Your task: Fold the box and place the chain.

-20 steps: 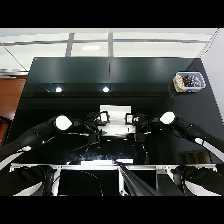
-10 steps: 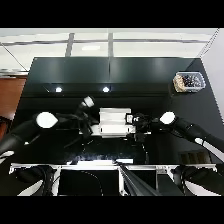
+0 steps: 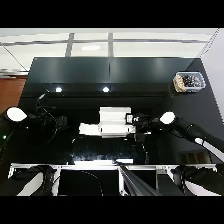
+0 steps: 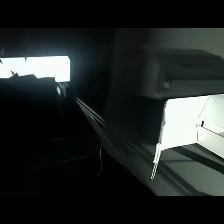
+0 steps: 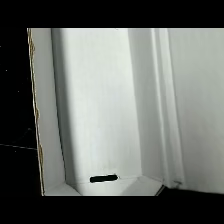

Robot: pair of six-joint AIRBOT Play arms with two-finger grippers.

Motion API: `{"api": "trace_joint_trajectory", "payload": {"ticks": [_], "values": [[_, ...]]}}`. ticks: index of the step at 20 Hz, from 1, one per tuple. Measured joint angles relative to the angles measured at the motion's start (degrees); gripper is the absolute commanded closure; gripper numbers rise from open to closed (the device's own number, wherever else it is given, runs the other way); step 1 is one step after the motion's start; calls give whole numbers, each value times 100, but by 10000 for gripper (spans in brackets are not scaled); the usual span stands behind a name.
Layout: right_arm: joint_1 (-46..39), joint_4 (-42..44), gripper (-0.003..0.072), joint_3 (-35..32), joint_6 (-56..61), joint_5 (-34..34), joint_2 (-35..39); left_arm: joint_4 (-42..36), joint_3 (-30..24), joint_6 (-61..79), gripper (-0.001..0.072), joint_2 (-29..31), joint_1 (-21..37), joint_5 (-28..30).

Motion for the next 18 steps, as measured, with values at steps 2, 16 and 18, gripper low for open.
{"api": "trace_joint_trajectory", "payload": {"ticks": [2, 16, 18], "values": [[0, 0, 191, 0, 0, 0, 0, -402, -111, 37, 681, -378, 127, -166], [0, 0, 191, 0, -4, -2, 0, -2430, -46, 1377, 634, -1694, -1097, 358], [0, 0, 190, 0, -2, -2, 0, -2463, 66, 1460, 501, -1620, -1139, 315]]}}
